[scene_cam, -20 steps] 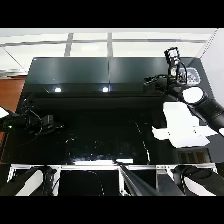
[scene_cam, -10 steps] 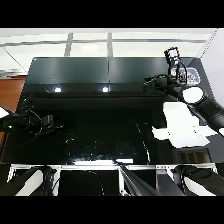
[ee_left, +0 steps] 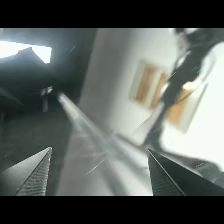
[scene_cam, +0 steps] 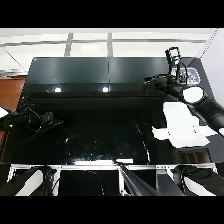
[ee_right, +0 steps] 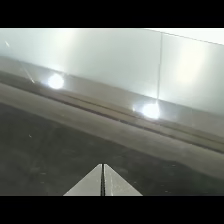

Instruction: Fold the box and place the chain.

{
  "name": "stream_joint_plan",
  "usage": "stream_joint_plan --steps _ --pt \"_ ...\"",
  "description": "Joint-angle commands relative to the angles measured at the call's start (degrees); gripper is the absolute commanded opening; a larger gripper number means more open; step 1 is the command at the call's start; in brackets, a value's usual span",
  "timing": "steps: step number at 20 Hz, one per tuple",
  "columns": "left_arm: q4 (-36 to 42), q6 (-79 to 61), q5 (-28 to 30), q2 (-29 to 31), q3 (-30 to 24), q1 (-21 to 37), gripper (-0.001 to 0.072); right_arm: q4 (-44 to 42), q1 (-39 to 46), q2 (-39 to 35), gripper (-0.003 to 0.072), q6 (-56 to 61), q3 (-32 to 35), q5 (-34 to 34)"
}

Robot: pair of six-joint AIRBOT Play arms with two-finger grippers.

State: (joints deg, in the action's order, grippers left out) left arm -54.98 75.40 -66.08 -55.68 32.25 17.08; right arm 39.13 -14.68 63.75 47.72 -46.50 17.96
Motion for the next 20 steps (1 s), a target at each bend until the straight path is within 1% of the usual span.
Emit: stream_joint_plan --steps 1,2,4,5,6,8,9,11,13,15,17,18,20 --pt "11.69 -2.67 1.73 -0.04 0.09 0.02 0.0698 -6.14 0.04 -0.22 0.0018 0.04 -0.09 1.01" --pt "15.65 -6.21 1.29 -0.02 0.44 0.02 0.0715 -7.72 0.04 -0.55 0.0018 0.09 -0.09 1.79" --pt "22.34 -11.28 -1.20 0.09 2.23 -0.02 0.0720 -9.77 0.04 -1.68 0.0032 0.11 -0.42 4.00" --pt "23.04 -14.19 -2.84 0.26 4.13 -0.63 0.0720 -9.81 0.22 -2.58 0.0308 0.92 -0.52 4.76" --pt "22.18 -15.47 -4.13 0.57 6.34 -1.73 0.0720 -9.79 0.48 -3.54 0.0710 1.09 -0.52 5.49" --pt "17.53 -16.04 -5.14 2.01 11.56 -5.35 0.0720 -9.05 1.81 -5.92 0.0710 0.92 -0.55 7.10" --pt "13.55 -16.00 -5.03 3.21 14.27 -7.98 0.0720 -7.98 3.19 -7.21 0.0711 0.92 -0.70 8.90" --pt "3.67 -13.79 -4.46 6.23 18.88 -13.46 0.0720 -4.74 6.84 -9.84 0.0716 0.98 -1.07 13.46" --pt "-8.94 -6.78 -4.17 10.05 21.24 -18.91 0.0720 -0.81 11.61 -12.28 0.0717 1.68 -1.46 19.52" --pt "-22.60 3.37 -3.43 14.29 20.59 -23.67 0.0720 3.39 16.90 -14.45 0.0717 2.67 -1.46 25.18" --pt "-32.61 12.57 -1.92 17.14 18.14 -26.75 0.0720 11.17 22.45 -15.61 0.0716 5.27 -1.46 29.14" --pt "-34.56 13.60 -1.29 17.66 16.63 -27.12 0.0718 16.63 25.62 -15.56 0.0715 9.16 -1.42 30.23" --pt "-34.53 13.57 0.31 17.40 13.70 -26.99 0.0712 29.14 32.65 -15.26 0.0715 21.40 -1.42 30.23"
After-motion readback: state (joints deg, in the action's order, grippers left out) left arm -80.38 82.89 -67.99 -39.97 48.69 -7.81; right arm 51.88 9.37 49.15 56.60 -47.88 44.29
